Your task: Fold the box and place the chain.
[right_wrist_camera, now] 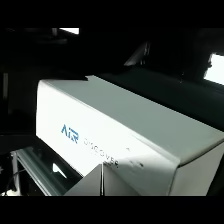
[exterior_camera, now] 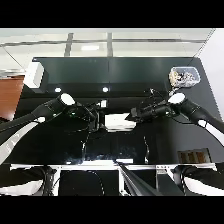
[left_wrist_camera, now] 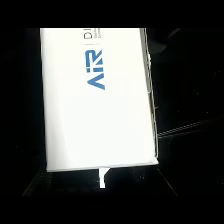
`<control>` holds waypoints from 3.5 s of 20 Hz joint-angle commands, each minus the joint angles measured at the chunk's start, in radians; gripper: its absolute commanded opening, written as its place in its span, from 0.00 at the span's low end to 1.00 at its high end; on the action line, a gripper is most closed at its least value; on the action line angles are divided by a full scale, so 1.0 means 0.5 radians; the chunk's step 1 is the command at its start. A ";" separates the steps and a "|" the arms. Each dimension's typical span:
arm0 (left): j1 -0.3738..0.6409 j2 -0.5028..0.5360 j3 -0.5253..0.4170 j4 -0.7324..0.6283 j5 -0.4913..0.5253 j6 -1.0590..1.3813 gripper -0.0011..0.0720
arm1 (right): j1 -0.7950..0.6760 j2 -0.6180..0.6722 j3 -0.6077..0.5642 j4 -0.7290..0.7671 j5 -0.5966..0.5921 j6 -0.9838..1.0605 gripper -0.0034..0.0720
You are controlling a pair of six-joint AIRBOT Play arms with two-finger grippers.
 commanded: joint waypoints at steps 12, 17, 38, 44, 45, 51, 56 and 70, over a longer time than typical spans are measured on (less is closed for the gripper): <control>0.004 0.000 0.002 -0.125 0.009 -0.001 0.67 | -0.367 0.475 0.438 -0.286 0.539 -0.126 0.07; 0.031 0.032 0.117 -0.140 -0.080 -0.104 1.00 | -0.769 0.723 0.459 -0.295 0.642 -0.124 0.07; -0.307 -0.400 0.890 0.131 -0.235 -0.872 0.97 | -0.979 0.753 0.458 -0.777 0.652 -0.089 0.07; -0.376 -0.402 0.903 0.258 -0.353 -0.893 0.97 | -0.978 0.753 0.459 -0.778 0.632 -0.090 0.07; -0.381 -0.401 0.903 0.262 -0.349 -0.893 0.97 | -0.978 0.753 0.458 -0.779 0.633 -0.091 0.07; -0.439 -0.401 0.903 0.272 -0.343 -0.887 0.99 | -0.978 0.753 0.458 -0.778 0.632 -0.091 0.07; -0.483 -0.401 0.903 0.444 -0.338 -0.883 0.99 | -0.979 0.753 0.458 -0.778 0.632 -0.091 0.07; -0.659 -0.426 0.897 0.830 -0.142 -0.748 0.97 | -0.978 0.753 0.459 -0.768 0.609 -0.089 0.07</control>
